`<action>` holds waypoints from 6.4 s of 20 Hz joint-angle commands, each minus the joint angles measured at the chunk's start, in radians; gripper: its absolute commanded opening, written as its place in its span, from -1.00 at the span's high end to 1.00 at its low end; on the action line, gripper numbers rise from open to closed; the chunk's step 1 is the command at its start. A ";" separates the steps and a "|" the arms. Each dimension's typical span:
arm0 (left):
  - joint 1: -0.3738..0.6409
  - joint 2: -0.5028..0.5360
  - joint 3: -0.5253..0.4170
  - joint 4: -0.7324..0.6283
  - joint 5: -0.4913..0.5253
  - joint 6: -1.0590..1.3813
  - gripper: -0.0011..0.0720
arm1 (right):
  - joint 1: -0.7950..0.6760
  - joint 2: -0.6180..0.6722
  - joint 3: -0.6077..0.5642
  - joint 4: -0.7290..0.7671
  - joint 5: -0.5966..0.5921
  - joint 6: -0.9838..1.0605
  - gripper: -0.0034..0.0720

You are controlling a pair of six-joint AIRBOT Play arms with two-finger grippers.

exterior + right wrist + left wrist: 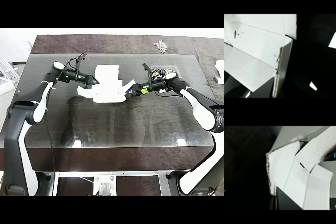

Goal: Fold the box and place the chain.

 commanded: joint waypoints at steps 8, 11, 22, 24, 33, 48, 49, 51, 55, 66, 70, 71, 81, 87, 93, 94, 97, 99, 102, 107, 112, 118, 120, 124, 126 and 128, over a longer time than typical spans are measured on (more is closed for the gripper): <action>0.002 0.000 -0.023 -0.132 -0.165 0.518 0.92 | -0.196 0.096 0.002 0.148 0.014 -0.061 0.50; 0.002 0.000 -0.031 -0.145 -0.206 0.618 0.93 | -0.217 0.095 0.000 0.158 0.014 -0.063 0.50; 0.002 0.048 -0.214 -0.280 -0.164 0.910 0.93 | -0.217 0.093 -0.096 0.158 0.013 -0.167 0.50; 0.002 0.100 -0.299 -0.280 -0.113 1.021 0.93 | -0.208 0.092 -0.106 0.158 -0.007 -0.167 0.50; 0.002 0.128 -0.382 -0.271 -0.045 1.160 0.93 | -0.180 0.087 -0.115 0.157 -0.019 -0.176 0.50; 0.002 0.121 -0.403 -0.221 -0.025 1.213 0.92 | -0.180 0.084 -0.120 0.157 -0.021 -0.194 0.50; 0.002 0.121 -0.402 -0.221 -0.024 1.212 0.92 | -0.180 0.084 -0.120 0.157 -0.021 -0.194 0.50; 0.002 0.121 -0.402 -0.222 -0.024 1.206 0.91 | -0.180 0.084 -0.120 0.157 -0.021 -0.194 0.50; 0.002 0.122 -0.402 -0.222 -0.025 1.203 0.91 | -0.181 0.084 -0.120 0.158 -0.021 -0.193 0.51; 0.002 0.123 -0.401 -0.228 -0.024 1.185 0.91 | -0.117 0.381 -0.268 0.295 -0.045 -0.533 0.51; 0.002 0.122 -0.401 -0.228 -0.024 1.185 0.91 | 0.021 0.528 -0.417 0.212 -0.077 -0.991 -0.90; 0.002 0.122 -0.401 -0.228 -0.024 1.185 0.91 | 0.052 0.529 -0.425 0.159 -0.092 -1.038 -0.90; 0.002 0.122 -0.401 -0.228 -0.024 1.185 0.91 | 0.171 0.498 -0.442 -0.159 -0.221 -1.059 -0.90; 0.002 0.123 -0.401 -0.228 -0.024 1.185 0.91 | 0.212 0.406 -0.442 -0.175 -0.278 -1.092 -0.90; 0.002 0.122 -0.401 -0.228 -0.024 1.185 0.91 | 0.264 0.382 -0.442 -0.177 -0.305 -1.110 -0.90; 0.002 0.123 -0.401 -0.228 -0.024 1.185 0.91 | 0.264 0.372 -0.442 -0.176 -0.320 -1.110 -0.90; 0.002 0.123 -0.401 -0.228 -0.024 1.185 0.91 | 0.263 0.350 -0.441 -0.173 -0.387 -1.110 -0.90; 0.002 0.123 -0.401 -0.228 -0.024 1.185 0.91 | 0.262 0.350 -0.439 -0.173 -0.434 -1.111 -0.90; 0.002 0.123 -0.401 -0.228 -0.024 1.185 0.91 | 0.247 0.350 -0.439 -0.110 -0.441 -1.174 -0.90; 0.002 0.123 -0.401 -0.228 -0.024 1.185 0.91 | 0.193 0.350 -0.426 -0.006 -0.405 -1.253 -0.90; 0.002 0.122 -0.401 -0.228 -0.024 1.185 0.91 | 0.142 0.350 -0.389 0.019 -0.312 -1.265 -0.90; 0.002 0.123 -0.401 -0.228 -0.024 1.185 0.91 | 0.102 0.280 -0.296 0.019 -0.206 -1.293 -0.90; 0.002 0.123 -0.401 -0.228 -0.024 1.185 0.91 | 0.092 0.246 -0.253 0.018 -0.152 -1.289 -0.90; 0.002 0.122 -0.401 -0.228 -0.024 1.185 0.91 | 0.085 0.187 -0.189 0.018 -0.119 -1.293 -0.90; 0.002 0.122 -0.401 -0.228 -0.024 1.185 0.91 | 0.081 0.165 -0.161 0.012 -0.096 -1.292 -0.90; 0.002 0.122 -0.401 -0.228 -0.024 1.185 0.91 | 0.080 0.142 -0.131 -0.008 -0.060 -1.281 -0.90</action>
